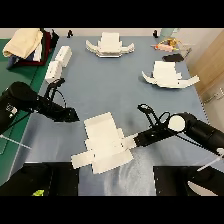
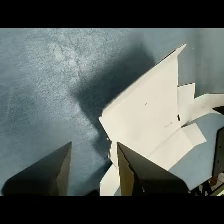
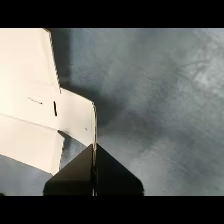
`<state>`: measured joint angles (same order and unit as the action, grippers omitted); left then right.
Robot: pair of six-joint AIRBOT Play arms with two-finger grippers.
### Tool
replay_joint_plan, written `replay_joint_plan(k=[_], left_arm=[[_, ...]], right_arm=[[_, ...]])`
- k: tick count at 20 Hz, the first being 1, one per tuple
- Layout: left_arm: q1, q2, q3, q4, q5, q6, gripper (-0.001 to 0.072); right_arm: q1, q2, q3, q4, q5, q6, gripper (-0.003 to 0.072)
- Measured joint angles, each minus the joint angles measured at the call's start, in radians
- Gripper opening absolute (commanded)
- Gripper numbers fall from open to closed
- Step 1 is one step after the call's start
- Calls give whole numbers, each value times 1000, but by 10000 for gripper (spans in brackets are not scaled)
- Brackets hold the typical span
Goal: Fold the box.
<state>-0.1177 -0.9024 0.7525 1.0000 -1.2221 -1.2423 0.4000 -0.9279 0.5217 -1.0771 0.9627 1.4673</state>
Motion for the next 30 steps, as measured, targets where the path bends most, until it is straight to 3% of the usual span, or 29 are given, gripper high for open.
replay_joint_plan(k=[7, 13, 22, 26, 29, 30], left_arm=[[0, -74, -48, -118, -22, 179, 412], [0, -111, -146, -180, 69, 290, 411], [0, -300, -171, -428, 73, 531, 400], [0, -323, -172, -459, 49, 584, 19], [2, -328, -172, -473, 22, 621, 14], [1, -328, -172, -475, 18, 628, 14]], right_arm=[[40, 14, -13, -34, -79, -9, 2], [43, 14, -14, -35, -91, -9, 2], [43, 14, -14, -34, -95, -8, 2], [45, 15, -14, -34, -93, -6, 2], [45, 15, -14, -35, -97, -6, 15], [45, 15, -14, -34, -96, -6, 60]])
